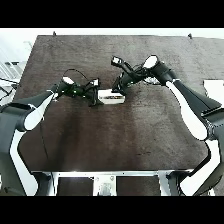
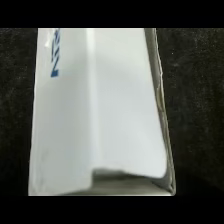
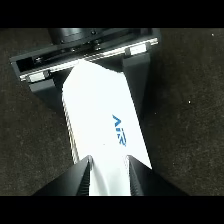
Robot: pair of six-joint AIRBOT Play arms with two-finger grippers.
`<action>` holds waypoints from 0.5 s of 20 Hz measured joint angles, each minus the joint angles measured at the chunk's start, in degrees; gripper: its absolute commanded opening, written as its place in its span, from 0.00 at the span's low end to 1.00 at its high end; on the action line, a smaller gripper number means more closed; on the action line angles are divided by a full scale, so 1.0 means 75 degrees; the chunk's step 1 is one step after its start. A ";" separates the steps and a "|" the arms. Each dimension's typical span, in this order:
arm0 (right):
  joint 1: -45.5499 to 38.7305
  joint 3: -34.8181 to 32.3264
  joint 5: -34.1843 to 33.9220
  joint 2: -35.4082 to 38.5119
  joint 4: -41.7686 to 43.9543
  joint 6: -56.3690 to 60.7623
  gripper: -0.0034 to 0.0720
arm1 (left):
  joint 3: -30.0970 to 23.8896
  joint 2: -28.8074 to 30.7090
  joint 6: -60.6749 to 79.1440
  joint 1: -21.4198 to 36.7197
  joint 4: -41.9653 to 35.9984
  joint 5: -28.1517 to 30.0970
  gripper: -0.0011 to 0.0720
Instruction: Fold the box and place the chain.
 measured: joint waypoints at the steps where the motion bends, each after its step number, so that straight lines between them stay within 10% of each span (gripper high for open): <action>1: 0.0012 0.0003 0.0000 0.0003 -0.0058 0.0015 0.41 | 0.0000 0.0000 0.0000 0.0003 0.0000 0.0000 0.49; 10: 0.0125 -0.0064 -0.0216 -0.0009 -0.0321 0.0376 0.42 | 0.0000 -0.0003 -0.0012 0.0003 -0.0003 0.0000 0.49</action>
